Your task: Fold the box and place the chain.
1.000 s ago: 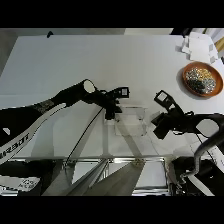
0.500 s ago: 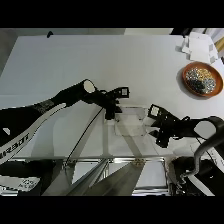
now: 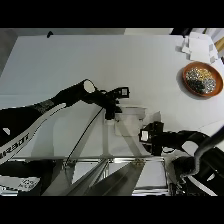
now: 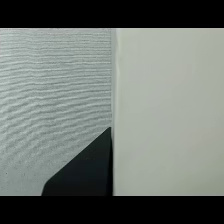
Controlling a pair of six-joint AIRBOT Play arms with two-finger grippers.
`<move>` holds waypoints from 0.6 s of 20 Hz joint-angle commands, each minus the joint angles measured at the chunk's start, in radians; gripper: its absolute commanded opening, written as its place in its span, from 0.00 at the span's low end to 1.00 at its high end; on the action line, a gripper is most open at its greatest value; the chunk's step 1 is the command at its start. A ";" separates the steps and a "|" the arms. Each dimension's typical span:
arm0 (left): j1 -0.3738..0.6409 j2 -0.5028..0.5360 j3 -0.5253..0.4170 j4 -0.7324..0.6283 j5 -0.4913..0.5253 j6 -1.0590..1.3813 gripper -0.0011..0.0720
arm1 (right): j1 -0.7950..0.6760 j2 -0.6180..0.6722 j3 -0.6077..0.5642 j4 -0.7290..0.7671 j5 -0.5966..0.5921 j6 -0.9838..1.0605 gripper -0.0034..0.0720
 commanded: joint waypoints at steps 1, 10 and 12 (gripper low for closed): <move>0.000 -0.001 -0.001 0.000 0.000 0.000 0.03 | 0.091 0.011 -0.038 -0.048 -0.153 -0.002 0.94; 0.000 -0.001 -0.001 0.000 0.000 0.000 0.03 | 0.104 -0.072 -0.048 -0.185 -0.275 0.138 0.94; 0.000 -0.001 -0.001 0.000 0.000 0.000 0.03 | 0.104 -0.095 -0.048 -0.185 -0.280 0.138 0.94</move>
